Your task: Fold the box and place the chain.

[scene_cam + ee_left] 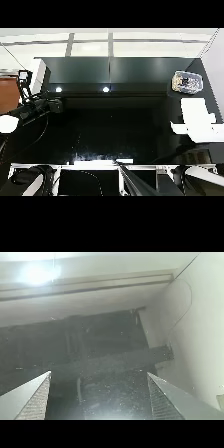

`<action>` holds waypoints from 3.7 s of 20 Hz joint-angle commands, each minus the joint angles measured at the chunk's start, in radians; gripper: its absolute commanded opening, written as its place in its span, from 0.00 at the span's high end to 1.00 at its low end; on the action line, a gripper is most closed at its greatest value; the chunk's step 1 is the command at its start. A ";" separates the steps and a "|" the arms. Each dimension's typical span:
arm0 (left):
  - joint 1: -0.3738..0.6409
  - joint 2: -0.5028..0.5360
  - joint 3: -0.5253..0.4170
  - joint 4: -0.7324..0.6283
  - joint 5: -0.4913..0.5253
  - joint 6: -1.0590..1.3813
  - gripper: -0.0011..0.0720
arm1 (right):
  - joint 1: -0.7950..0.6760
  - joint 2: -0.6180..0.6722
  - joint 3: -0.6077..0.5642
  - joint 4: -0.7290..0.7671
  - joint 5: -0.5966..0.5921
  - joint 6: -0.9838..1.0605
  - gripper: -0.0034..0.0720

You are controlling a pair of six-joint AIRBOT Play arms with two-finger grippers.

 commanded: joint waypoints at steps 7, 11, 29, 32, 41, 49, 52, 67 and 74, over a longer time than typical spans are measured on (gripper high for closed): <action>-0.003 -0.011 0.000 -0.002 -0.023 0.018 0.01 | -0.142 -0.385 0.289 0.286 0.520 -0.511 0.05; -0.003 -0.011 0.001 -0.014 -0.032 0.010 0.02 | -0.095 -0.413 0.289 0.285 0.557 -0.609 0.05; -0.003 -0.011 0.001 -0.033 -0.035 0.011 0.02 | -0.076 -0.253 0.169 0.203 0.557 -0.519 0.94; -0.003 -0.011 0.001 -0.033 -0.035 0.011 0.02 | -0.075 -0.182 0.081 0.351 0.561 -0.545 0.94; -0.004 -0.011 0.000 -0.072 -0.035 0.010 0.02 | 0.252 0.199 -0.384 0.596 0.442 -0.589 0.94; -0.056 -0.016 -0.011 -0.138 -0.084 0.010 0.02 | 0.839 0.645 -0.743 0.838 0.053 -0.615 0.94; -0.131 -0.053 -0.016 -0.185 -0.083 0.010 0.02 | 1.035 0.703 -0.825 0.850 -0.132 -0.615 0.94; -0.164 -0.756 0.171 -0.758 -0.517 0.219 0.02 | 1.272 0.704 -0.876 0.848 -0.310 -0.587 0.94; -0.164 -0.951 0.316 -0.737 -0.740 0.449 0.03 | 1.272 0.704 -0.876 0.848 -0.294 -0.573 0.94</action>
